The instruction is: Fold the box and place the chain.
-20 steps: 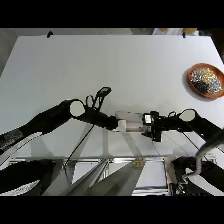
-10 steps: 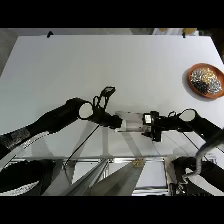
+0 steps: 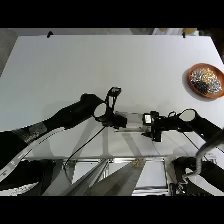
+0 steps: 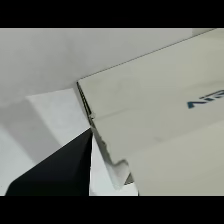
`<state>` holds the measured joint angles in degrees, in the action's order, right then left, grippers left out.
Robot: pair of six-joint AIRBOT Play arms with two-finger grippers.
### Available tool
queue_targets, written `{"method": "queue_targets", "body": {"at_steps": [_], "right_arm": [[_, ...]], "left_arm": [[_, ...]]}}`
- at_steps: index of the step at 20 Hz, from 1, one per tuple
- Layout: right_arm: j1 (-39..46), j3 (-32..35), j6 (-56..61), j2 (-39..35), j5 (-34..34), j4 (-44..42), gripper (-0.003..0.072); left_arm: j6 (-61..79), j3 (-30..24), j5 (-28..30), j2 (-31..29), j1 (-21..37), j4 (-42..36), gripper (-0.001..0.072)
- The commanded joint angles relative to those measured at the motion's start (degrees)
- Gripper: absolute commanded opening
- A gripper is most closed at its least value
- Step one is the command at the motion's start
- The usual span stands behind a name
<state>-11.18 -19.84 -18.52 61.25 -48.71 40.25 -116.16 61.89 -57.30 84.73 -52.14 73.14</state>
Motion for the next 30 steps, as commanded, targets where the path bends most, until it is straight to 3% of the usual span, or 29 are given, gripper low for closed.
{"method": "queue_targets", "body": {"at_steps": [1,6,16,17,18,20,24,26,30], "right_arm": [[0.0,-0.1,0.0,0.0,0.0,0.0,0.0435],[0.0,-0.1,0.0,0.0,0.1,0.0,0.0435],[0.0,-0.1,0.0,0.0,0.0,0.0,0.0435],[0.0,-0.1,0.0,0.0,0.0,0.0,0.0435],[0.0,-0.1,0.0,0.0,0.1,0.0,0.0435],[0.0,-0.1,0.0,0.0,0.1,0.0,0.0435],[0.0,-0.1,0.0,0.0,0.0,0.0,0.0435],[0.0,-0.1,0.0,0.0,0.0,0.0,0.0435],[0.0,-0.1,0.0,0.0,0.0,0.0,0.0435]], "left_arm": [[-7.6,4.2,-7.7,3.1,-1.2,6.7,0.0291],[-13.2,11.2,-11.9,8.3,-1.9,7.2,0.0290],[-17.6,11.0,-10.3,11.0,-3.0,8.0,0.0258],[-17.6,11.0,-10.2,11.0,-3.1,8.7,0.0134],[-17.6,11.0,-10.2,11.2,-3.3,9.6,0.0055],[-17.6,11.0,-10.2,11.3,-3.7,10.0,0.0002],[-17.6,11.0,-10.3,11.3,-4.0,10.1,0.0019],[-17.6,11.0,-10.6,11.1,-3.9,10.1,0.0109],[-15.6,11.0,-12.4,11.0,-3.6,10.3,0.0109]]}}
